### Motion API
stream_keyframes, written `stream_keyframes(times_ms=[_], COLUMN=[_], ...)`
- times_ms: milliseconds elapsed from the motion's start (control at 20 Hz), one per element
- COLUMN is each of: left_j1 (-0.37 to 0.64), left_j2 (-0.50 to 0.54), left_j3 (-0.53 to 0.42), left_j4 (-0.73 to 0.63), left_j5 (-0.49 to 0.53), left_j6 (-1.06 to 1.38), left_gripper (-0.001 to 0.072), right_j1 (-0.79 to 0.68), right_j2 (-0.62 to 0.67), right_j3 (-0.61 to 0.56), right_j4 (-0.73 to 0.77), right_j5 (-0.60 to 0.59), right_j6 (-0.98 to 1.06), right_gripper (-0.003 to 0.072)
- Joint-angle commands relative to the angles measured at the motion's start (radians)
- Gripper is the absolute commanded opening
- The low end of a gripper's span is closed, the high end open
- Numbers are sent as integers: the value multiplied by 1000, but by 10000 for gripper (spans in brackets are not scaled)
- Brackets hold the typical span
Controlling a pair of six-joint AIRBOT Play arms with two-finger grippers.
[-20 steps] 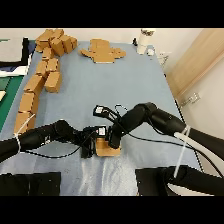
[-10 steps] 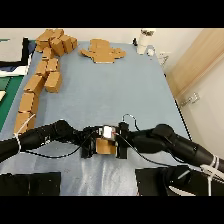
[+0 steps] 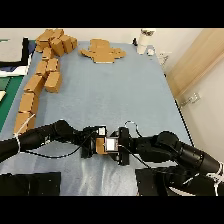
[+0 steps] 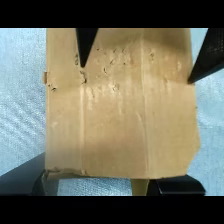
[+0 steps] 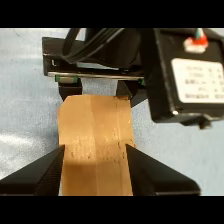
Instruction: Fold the box.
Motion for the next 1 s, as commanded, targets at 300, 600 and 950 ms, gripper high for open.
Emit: stream_keyframes(times_ms=[300, 600, 950], left_j1=[0, 0, 0], left_j2=[0, 0, 0], left_j3=[0, 0, 0], left_j4=[0, 0, 0], left_j5=[0, 0, 0], left_j6=[0, 0, 0], left_gripper=[470, 470, 470], right_j1=[51, 188, 201], right_j2=[-69, -74, -121], right_j3=[-2, -3, -2], right_j4=[-105, -420, -516], right_j5=[99, 113, 118], right_j6=[-75, 232, 312], right_gripper=[584, 582, 576])
